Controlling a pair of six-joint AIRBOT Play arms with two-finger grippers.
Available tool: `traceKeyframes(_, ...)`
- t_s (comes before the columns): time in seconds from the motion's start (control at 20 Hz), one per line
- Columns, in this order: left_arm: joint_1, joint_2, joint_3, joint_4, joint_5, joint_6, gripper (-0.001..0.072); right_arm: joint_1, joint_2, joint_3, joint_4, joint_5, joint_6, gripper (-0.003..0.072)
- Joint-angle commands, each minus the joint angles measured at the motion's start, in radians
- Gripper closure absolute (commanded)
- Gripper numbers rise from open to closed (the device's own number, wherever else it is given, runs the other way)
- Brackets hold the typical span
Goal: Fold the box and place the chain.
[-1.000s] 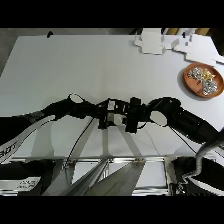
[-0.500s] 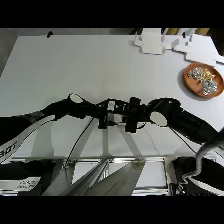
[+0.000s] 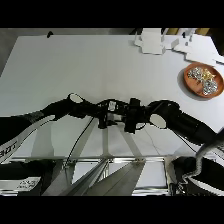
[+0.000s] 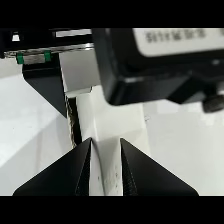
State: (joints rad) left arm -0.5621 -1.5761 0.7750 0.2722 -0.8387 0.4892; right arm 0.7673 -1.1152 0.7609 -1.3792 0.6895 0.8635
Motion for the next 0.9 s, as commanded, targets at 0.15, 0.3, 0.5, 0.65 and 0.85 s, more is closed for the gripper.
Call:
traceKeyframes(0.15,0.000,0.000,0.000,0.001,-0.003,0.001,0.0556,0.000,-0.001,-0.001,-0.023,0.003,0.003,0.0513)
traceKeyframes(0.3,0.000,0.000,0.000,0.001,-0.003,0.001,0.0556,-0.015,-0.001,-0.001,-0.035,0.002,0.048,0.0515)
traceKeyframes(0.5,0.000,0.000,0.000,0.001,-0.003,0.001,0.0556,-0.019,-0.001,-0.002,-0.034,0.009,0.056,0.0514)
traceKeyframes(0.65,0.000,0.000,0.000,0.001,-0.003,0.001,0.0556,-0.019,-0.001,-0.009,-0.002,0.012,0.056,0.0510)
traceKeyframes(0.85,0.000,0.000,0.000,0.001,-0.003,0.001,0.0556,-0.018,-0.001,-0.046,0.026,0.013,0.055,0.0483)
